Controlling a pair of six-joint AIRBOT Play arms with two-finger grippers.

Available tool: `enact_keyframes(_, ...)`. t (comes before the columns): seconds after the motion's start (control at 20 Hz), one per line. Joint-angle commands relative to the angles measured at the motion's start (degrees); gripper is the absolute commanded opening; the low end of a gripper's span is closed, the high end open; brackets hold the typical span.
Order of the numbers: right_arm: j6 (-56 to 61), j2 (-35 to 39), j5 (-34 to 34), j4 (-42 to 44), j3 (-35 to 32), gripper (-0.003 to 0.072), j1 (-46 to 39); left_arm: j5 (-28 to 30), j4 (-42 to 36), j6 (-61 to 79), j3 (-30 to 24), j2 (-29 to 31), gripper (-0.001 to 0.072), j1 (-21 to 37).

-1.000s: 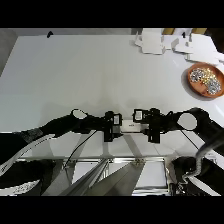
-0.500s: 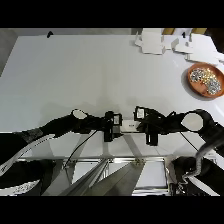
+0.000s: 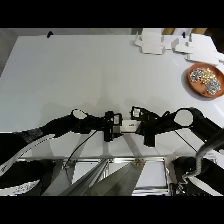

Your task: Fold the box and place the chain.

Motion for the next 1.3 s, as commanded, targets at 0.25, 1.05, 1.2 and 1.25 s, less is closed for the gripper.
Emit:
enact_keyframes(0.25,-4.90,5.22,1.44,5.14,-0.04,0.0020,0.00,0.00,0.02,0.04,0.00,0.00,0.0209,0.07)
enact_keyframes(1.05,2.91,-0.92,-1.68,0.37,-1.86,0.0019,0.00,0.00,0.02,0.04,0.00,0.00,0.0209,0.07)
enact_keyframes(1.2,3.17,-1.14,-2.45,0.28,-3.26,0.0019,0.00,0.00,0.04,0.04,0.00,0.00,0.0209,0.07)
enact_keyframes(1.25,3.30,-1.22,-2.62,0.28,-3.26,0.0019,0.00,0.00,0.02,0.04,0.00,0.00,0.0209,0.07)
